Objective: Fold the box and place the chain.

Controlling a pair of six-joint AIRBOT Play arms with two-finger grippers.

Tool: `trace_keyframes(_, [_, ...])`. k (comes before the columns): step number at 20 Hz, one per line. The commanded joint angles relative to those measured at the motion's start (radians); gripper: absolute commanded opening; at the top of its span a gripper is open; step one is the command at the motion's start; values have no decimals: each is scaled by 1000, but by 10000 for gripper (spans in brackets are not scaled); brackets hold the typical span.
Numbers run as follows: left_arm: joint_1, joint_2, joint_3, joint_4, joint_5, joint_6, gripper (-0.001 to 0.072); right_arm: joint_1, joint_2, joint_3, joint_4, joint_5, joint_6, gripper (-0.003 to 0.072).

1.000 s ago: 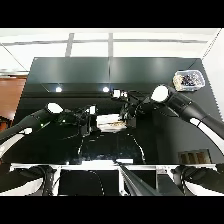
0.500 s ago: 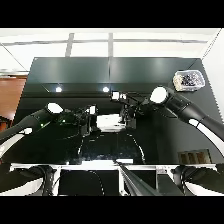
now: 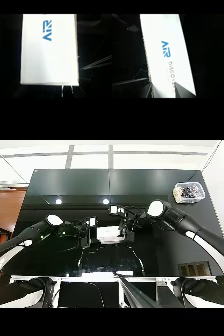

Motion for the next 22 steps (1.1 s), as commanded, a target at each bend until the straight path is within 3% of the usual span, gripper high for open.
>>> trace_keyframes(1, [-1,0,1,0,0,2,449,2,2,-2,-1,-34,10,321])
trace_keyframes(4, [0,0,1,0,0,2,449,-31,77,14,-13,9,128,322])
trace_keyframes(7, [-1,0,1,0,0,2,449,-101,174,22,-12,125,302,321])
trace_keyframes(10, [0,0,1,0,0,2,449,-144,187,19,-12,218,389,320])
trace_keyframes(12, [0,0,1,0,0,2,449,-134,186,18,-12,171,376,323])
trace_keyframes(13, [-1,0,1,0,0,2,449,-130,186,18,-13,143,355,396])
trace_keyframes(14, [0,0,1,0,0,2,449,-125,185,18,-23,110,356,608])
trace_keyframes(15, [0,0,1,0,0,2,449,-113,180,18,-23,73,349,648])
trace_keyframes(22, [-1,0,1,0,0,2,449,-19,34,17,-20,23,-21,620])
